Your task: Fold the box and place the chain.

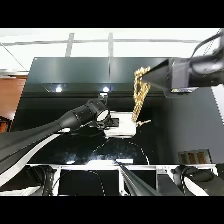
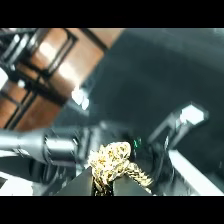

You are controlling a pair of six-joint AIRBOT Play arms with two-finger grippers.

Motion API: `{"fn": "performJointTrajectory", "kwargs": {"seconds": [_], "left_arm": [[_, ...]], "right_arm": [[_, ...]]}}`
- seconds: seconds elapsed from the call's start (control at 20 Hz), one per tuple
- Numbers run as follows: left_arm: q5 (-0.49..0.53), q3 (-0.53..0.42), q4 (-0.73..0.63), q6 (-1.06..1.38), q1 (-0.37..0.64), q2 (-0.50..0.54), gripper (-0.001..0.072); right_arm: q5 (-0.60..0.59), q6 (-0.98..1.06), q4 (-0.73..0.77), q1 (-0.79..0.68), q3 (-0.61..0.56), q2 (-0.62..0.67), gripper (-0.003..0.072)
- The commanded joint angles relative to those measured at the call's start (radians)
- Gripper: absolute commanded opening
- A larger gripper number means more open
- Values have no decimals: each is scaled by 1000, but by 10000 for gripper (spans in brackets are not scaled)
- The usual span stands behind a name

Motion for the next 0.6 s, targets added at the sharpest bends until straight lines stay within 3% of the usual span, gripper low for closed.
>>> {"fn": "performJointTrajectory", "kwargs": {"seconds": [0.0,0.25,0.55], "left_arm": [[0,0,0,0,1,0,28],[0,0,0,0,1,0,28],[0,0,0,0,1,0,28]], "right_arm": [[-13,7,-3,6,-128,0,9],[-180,-5,-11,105,-349,-23,8],[-237,35,-146,117,-484,-46,9]]}}
